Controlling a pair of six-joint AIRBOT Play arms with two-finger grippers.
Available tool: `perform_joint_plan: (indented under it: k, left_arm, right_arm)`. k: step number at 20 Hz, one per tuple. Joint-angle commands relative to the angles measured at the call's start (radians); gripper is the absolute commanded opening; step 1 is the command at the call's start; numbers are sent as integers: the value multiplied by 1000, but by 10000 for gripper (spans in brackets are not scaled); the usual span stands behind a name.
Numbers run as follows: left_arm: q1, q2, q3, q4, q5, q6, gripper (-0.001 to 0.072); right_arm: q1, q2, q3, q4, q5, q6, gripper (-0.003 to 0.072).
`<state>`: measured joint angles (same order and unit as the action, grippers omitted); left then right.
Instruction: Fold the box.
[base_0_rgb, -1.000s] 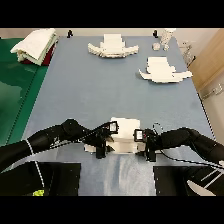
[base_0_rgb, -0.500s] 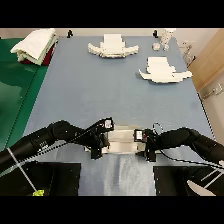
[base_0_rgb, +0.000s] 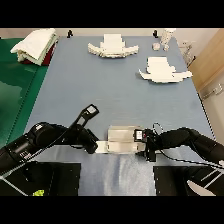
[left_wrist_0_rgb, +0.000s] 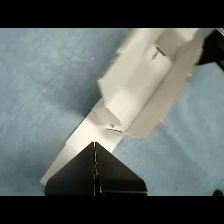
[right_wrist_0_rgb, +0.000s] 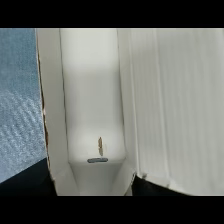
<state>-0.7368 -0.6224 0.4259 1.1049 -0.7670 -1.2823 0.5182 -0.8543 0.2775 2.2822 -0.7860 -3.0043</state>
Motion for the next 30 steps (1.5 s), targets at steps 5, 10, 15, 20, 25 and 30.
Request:
perform_joint_plan:
  k: [5, 10, 15, 20, 25, 30]
  left_arm:
    - [250, 29, -3, 252, -270, -543, 11]
    - [492, 8, -83, -61, -288, -303, 11]
    - [508, -75, -184, -402, -228, -29, 11]
    - [409, -145, -185, -467, -136, 27, 11]
    - [331, -176, -168, -546, -90, 79, 11]
    - [331, -176, -124, -606, -136, 94, 13]
  right_arm:
    - [0, 0, 1, 0, 0, 0, 514]
    - [0, 0, 1, 0, 0, 0, 515]
    - [0, 0, 1, 0, 0, 0, 515]
    - [0, 0, 1, 0, 0, 0, 514]
    - [0, 0, 1, 0, 0, 0, 515]
    - [0, 0, 1, 0, 0, 0, 515]
